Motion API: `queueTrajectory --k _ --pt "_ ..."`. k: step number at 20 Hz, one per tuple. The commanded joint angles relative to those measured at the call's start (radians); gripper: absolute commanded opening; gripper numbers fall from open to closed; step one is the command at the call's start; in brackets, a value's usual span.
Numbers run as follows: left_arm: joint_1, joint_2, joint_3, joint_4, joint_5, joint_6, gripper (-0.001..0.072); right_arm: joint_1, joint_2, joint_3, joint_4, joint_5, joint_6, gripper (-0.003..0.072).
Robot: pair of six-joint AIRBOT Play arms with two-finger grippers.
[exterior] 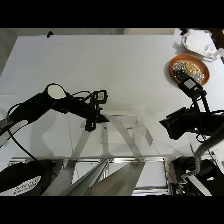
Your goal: Fold the box and place the chain.
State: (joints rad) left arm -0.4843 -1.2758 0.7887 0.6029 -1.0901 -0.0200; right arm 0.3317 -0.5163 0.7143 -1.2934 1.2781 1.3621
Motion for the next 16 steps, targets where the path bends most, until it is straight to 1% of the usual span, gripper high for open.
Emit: queueTrajectory --k 1,3,4,8,9,10,12,13,16 --pt "-0.003 -0.037 -0.028 -0.087 0.150 0.086 0.0005 0.001 0.011 0.001 0.027 0.009 0.000 0.0365" --pt "-0.003 -0.072 -0.028 -0.208 0.206 0.159 0.0004 0.001 0.011 0.001 0.043 0.008 -0.001 0.0365" --pt "-0.003 -0.089 -0.028 -0.240 0.213 0.208 0.0003 0.001 0.011 0.001 0.042 0.008 -0.001 0.0364" --pt "-0.003 -0.169 0.000 -0.246 0.218 0.225 0.0003 0.000 0.011 0.001 0.041 0.008 -0.003 0.0364" --pt "-0.004 -0.186 0.022 -0.215 0.211 0.217 0.0003 0.000 0.011 0.001 0.041 0.008 -0.009 0.0364" --pt "-0.006 -0.200 0.052 -0.154 0.196 0.189 0.0003 0.000 0.011 0.001 0.041 0.004 -0.009 0.0364" --pt "-0.013 -0.230 0.127 0.008 0.147 0.090 0.0003 0.001 0.011 0.001 0.040 -0.015 -0.009 0.0364" --pt "-0.013 -0.243 0.156 0.045 0.130 0.060 0.0003 0.000 0.011 0.001 0.040 -0.025 -0.009 0.0364" --pt "-0.016 -0.264 0.174 0.044 0.131 0.061 0.0003 0.000 0.011 0.001 0.022 -0.043 -0.010 0.0364"
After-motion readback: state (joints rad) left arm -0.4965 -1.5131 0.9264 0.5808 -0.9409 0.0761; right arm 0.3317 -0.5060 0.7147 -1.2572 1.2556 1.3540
